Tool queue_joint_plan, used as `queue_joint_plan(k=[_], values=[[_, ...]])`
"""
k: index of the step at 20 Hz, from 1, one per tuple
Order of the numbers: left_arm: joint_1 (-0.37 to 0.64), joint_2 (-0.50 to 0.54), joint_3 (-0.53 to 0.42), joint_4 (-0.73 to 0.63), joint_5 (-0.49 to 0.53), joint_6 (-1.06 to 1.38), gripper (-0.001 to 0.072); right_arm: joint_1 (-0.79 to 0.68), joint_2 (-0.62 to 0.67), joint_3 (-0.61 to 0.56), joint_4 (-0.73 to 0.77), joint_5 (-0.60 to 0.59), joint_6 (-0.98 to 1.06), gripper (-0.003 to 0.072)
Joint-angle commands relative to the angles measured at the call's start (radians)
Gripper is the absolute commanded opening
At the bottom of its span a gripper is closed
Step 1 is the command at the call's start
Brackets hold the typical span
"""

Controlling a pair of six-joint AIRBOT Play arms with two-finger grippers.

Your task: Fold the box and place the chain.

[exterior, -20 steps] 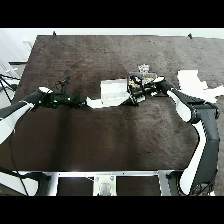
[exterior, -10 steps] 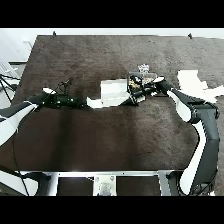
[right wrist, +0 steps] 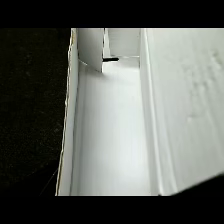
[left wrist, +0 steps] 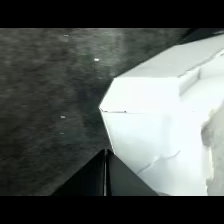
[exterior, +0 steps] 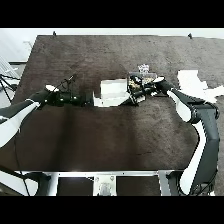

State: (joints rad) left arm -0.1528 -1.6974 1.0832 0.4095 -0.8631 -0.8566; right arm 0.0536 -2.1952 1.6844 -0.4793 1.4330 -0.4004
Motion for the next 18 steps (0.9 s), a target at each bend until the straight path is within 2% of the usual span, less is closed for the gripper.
queue_joint_plan(k=[1, 4, 7, 8, 9, 18], values=[[-0.005, 0.0, 0.04, 0.002, -0.059, 0.001, 0.0188, 0.0, 0.0, 0.0, 0.0, 0.0, 0.0, 0.0435], [-0.009, 0.0, 0.083, 0.002, -0.084, 0.0, 0.0201, 0.0, 0.0, 0.0, 0.0, 0.0, 0.0, 0.0436], [-0.021, 0.004, 0.085, -0.011, -0.08, 0.001, 0.0214, 0.0, 0.0, 0.0, 0.0, 0.0, 0.0, 0.0435], [-0.024, 0.008, 0.085, -0.016, -0.081, 0.002, 0.0395, 0.0, 0.0, 0.0, 0.0, 0.0, 0.0, 0.0436], [-0.028, 0.013, 0.085, -0.017, -0.076, 0.007, 0.0428, 0.0, 0.0, 0.0, 0.0, 0.0, 0.0, 0.0436], [-0.073, 0.014, 0.106, 0.002, -0.052, -0.058, 0.0429, 0.0, 0.0, 0.0, 0.0, 0.0, 0.0, 0.0436]])
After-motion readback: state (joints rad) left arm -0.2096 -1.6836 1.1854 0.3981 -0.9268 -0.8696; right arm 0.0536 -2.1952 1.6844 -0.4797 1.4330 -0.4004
